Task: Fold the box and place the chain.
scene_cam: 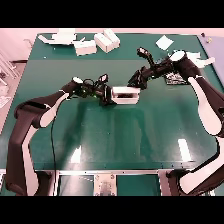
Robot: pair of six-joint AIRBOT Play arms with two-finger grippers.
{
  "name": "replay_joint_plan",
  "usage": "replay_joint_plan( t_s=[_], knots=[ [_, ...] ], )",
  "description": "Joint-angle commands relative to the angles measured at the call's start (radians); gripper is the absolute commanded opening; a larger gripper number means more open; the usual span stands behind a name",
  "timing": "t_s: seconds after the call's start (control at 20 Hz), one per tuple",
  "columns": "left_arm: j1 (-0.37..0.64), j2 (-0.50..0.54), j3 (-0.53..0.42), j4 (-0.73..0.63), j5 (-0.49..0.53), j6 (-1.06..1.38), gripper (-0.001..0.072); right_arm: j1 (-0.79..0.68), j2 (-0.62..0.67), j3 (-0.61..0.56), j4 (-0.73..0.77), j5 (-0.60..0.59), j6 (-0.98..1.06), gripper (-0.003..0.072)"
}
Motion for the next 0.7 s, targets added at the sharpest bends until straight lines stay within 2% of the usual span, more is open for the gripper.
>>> replay_joint_plan(
  t_s=[0.0,0.1,0.15,0.2,0.35,0.65],
  knots=[
    [0.0,0.001,0.001,0.0,0.0,0.0,0.0345,0.001,-0.001,0.0,-0.004,0.021,0.004,0.0315],
    [0.0,0.001,0.001,0.0,0.0,0.0,0.0345,0.003,-0.001,0.0,-0.004,0.04,0.003,0.032],
    [0.0,0.001,0.001,0.0,0.0,0.0,0.0345,0.003,0.0,0.0,-0.003,0.071,0.003,0.0377],
    [0.0,0.001,0.001,0.0,0.0,0.0,0.0346,0.003,0.0,0.0,-0.004,0.094,0.003,0.039],
    [0.0,0.001,0.001,0.0,0.0,0.0,0.0345,0.003,-0.001,0.0,-0.004,0.113,0.003,0.0386],
    [0.0,0.001,0.001,0.0,-0.001,0.0,0.0346,0.003,-0.001,0.003,0.007,0.034,-0.027,0.0368]
  ],
)
